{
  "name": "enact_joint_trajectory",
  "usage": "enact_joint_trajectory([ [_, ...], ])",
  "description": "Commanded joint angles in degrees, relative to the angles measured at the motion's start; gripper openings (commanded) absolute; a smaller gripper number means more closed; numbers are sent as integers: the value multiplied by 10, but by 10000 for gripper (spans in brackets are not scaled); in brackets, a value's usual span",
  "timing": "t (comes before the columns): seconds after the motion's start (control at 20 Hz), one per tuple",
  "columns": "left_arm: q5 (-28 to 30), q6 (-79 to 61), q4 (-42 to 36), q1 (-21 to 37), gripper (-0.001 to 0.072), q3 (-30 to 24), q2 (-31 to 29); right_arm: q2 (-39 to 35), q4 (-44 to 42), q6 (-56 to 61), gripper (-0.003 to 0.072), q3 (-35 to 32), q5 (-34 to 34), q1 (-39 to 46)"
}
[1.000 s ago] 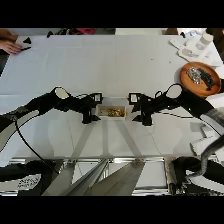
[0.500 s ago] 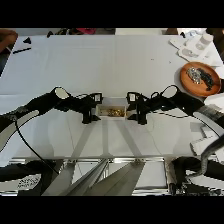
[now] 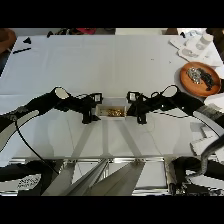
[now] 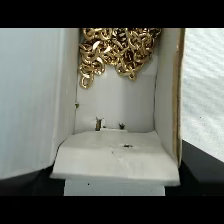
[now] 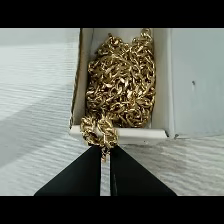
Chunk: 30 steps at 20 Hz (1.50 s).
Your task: Fold the box and place the chain.
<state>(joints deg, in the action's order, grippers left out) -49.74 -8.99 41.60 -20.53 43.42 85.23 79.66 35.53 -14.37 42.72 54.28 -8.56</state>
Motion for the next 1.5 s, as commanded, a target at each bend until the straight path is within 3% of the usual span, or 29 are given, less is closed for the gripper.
enact_joint_trajectory([
  [0.0, 0, 0, 0, 0, 443, 0, 0, -3, 35, 17, 11, 0, 15, 0],
  [0.5, 0, 0, 0, 0, 443, 0, 0, -106, 47, 92, 11, 2, 63, -1],
  [0.85, 0, 0, 0, 0, 443, 0, 0, -111, 47, 163, 16, 42, 11, -45],
  [1.0, 0, 0, 0, 0, 443, 0, 0, -111, 47, 177, 226, 42, 5, -53],
  [1.1, 0, 0, 0, 0, 443, 0, 0, -111, 49, 194, 227, 47, 24, -53],
  [1.25, 0, 0, 0, 0, 443, 0, 0, -111, 79, 246, 219, 105, 91, -53],
  [1.45, 0, 0, 0, 0, 443, 0, 0, -87, 184, 451, 219, 250, 111, -52],
])
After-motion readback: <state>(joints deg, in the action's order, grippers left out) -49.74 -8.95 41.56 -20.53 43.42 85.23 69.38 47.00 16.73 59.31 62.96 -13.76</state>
